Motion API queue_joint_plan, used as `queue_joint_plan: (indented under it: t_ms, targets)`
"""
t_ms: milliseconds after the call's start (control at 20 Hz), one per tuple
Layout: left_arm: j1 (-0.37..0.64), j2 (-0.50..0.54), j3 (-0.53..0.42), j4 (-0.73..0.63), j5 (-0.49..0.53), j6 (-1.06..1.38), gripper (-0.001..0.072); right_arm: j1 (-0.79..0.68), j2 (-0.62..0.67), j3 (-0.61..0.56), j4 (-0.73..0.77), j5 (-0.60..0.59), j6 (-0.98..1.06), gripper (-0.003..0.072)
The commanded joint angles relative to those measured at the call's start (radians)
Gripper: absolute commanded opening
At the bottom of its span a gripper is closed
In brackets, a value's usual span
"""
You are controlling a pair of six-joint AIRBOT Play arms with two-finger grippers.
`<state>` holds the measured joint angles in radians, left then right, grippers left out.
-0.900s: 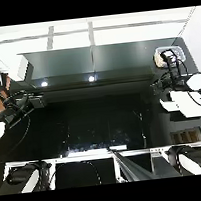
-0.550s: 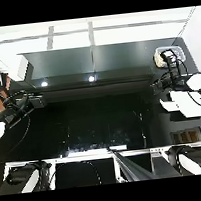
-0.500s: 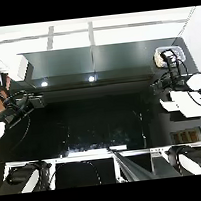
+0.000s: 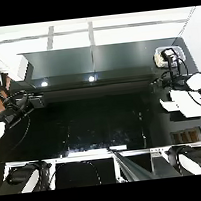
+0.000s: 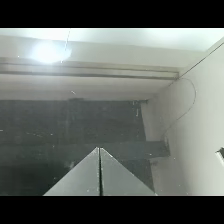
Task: Fold the box and place the chain.
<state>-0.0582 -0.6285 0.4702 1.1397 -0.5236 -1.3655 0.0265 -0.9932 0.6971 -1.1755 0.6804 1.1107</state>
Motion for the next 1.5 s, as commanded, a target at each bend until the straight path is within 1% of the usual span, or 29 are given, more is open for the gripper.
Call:
queue_joint_plan:
  t_ms: [0, 50, 100, 150, 200, 250, 300, 350, 400, 450, 500, 550, 600, 700, 800, 850, 950, 1000, 1050, 1200, 1250, 1450]
  targets:
    - [0.000, 0.001, 0.000, 0.000, 0.047, 0.000, 0.0029, 0.001, -0.002, 0.000, 0.147, -0.074, 0.000, 0.0017]
    - [0.000, 0.001, 0.000, -0.002, 0.079, -0.002, 0.0028, 0.001, -0.005, -0.001, 0.204, -0.102, -0.001, 0.0017]
    - [0.000, 0.001, -0.001, -0.014, 0.102, -0.003, 0.0029, 0.001, -0.012, -0.002, 0.215, -0.138, -0.001, 0.0033]
    - [0.000, -0.003, -0.001, -0.030, 0.134, -0.003, 0.0034, 0.000, -0.024, -0.002, 0.214, -0.171, 0.000, 0.0331]
    - [0.000, -0.012, -0.001, -0.051, 0.162, -0.003, 0.0194, -0.003, -0.041, -0.002, 0.214, -0.193, -0.002, 0.0720]
    - [0.000, -0.025, -0.001, -0.072, 0.175, -0.003, 0.0567, -0.012, -0.058, 0.002, 0.207, -0.205, -0.001, 0.0720]
    - [0.000, -0.042, 0.000, -0.078, 0.171, -0.004, 0.0704, -0.039, -0.067, 0.019, 0.159, -0.185, 0.006, 0.0720]
    - [0.000, -0.058, 0.003, -0.078, 0.149, -0.003, 0.0703, -0.094, -0.068, 0.049, 0.054, -0.160, 0.076, 0.0720]
    - [0.000, -0.074, 0.008, -0.077, 0.112, -0.003, 0.0704, -0.174, -0.069, 0.082, -0.079, -0.143, 0.194, 0.0720]
    - [0.000, -0.086, 0.009, -0.077, 0.080, -0.003, 0.0703, -0.286, -0.074, 0.125, -0.227, -0.123, 0.317, 0.0720]
    - [0.000, -0.098, 0.009, -0.077, 0.051, -0.003, 0.0703, -0.417, -0.089, 0.172, -0.326, -0.099, 0.397, 0.0720]
    - [0.000, -0.111, 0.009, -0.077, 0.028, -0.003, 0.0704, -0.547, -0.112, 0.220, -0.347, -0.074, 0.417, 0.0720]
    - [0.000, -0.125, 0.009, -0.075, 0.019, -0.003, 0.0704, -0.687, -0.150, 0.277, -0.331, -0.040, 0.416, 0.0720]
    - [0.000, -0.152, 0.009, -0.076, 0.017, -0.003, 0.0703, -0.914, -0.256, 0.407, -0.254, 0.069, 0.387, 0.0720]
    - [0.000, -0.171, 0.009, -0.076, 0.017, -0.003, 0.0704, -1.070, -0.391, 0.547, -0.128, 0.220, 0.254, 0.0720]
    - [0.000, -0.173, 0.009, -0.076, 0.017, -0.003, 0.0703, -1.120, -0.460, 0.614, -0.088, 0.301, 0.199, 0.0720]
    - [0.000, -0.173, 0.009, -0.079, 0.017, -0.003, 0.0703, -1.184, -0.607, 0.748, -0.070, 0.486, 0.130, 0.0720]
    - [0.000, -0.173, 0.009, -0.083, 0.017, -0.003, 0.0703, -1.197, -0.677, 0.813, -0.069, 0.587, 0.063, 0.0720]
    - [0.000, -0.173, 0.009, -0.084, 0.017, -0.004, 0.0703, -1.200, -0.725, 0.848, -0.057, 0.646, 0.006, 0.0720]
    - [0.000, -0.173, 0.009, -0.106, 0.017, -0.003, 0.0703, -1.191, -0.792, 0.852, 0.123, 0.724, -0.207, 0.0720]
    - [0.000, -0.173, 0.009, -0.106, 0.016, -0.003, 0.0703, -1.183, -0.805, 0.851, 0.152, 0.743, -0.236, 0.0720]
    - [0.000, -0.173, 0.009, -0.106, 0.016, -0.003, 0.0703, -1.152, -0.813, 0.818, 0.110, 0.760, -0.260, 0.0720]
